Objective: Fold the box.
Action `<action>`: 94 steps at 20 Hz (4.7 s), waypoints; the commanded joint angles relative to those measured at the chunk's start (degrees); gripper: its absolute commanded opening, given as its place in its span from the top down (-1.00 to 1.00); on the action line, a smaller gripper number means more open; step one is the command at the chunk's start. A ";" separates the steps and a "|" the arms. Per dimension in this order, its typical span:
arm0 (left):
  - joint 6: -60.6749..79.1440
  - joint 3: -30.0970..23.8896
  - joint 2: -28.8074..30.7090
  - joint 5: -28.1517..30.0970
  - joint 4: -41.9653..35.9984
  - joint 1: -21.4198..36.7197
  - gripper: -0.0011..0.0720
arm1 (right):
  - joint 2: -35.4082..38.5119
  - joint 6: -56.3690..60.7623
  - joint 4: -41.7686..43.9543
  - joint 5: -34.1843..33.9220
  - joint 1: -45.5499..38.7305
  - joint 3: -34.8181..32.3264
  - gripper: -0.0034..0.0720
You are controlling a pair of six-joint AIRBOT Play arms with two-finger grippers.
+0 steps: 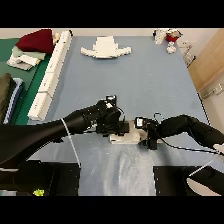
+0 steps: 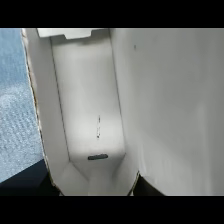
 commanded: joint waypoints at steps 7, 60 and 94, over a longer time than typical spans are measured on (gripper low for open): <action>-3.54 6.27 -7.56 -5.79 3.74 -2.43 -0.09 | -0.02 0.00 0.00 0.00 -0.02 -0.02 -0.60; 138.22 -32.81 25.83 18.97 -44.50 23.45 -0.94 | -0.02 0.00 -0.24 0.00 -0.02 -0.02 -0.60; 158.44 -30.71 7.67 25.20 -62.38 20.81 -0.94 | -0.02 0.00 -0.26 0.00 -0.02 -0.02 -0.60</action>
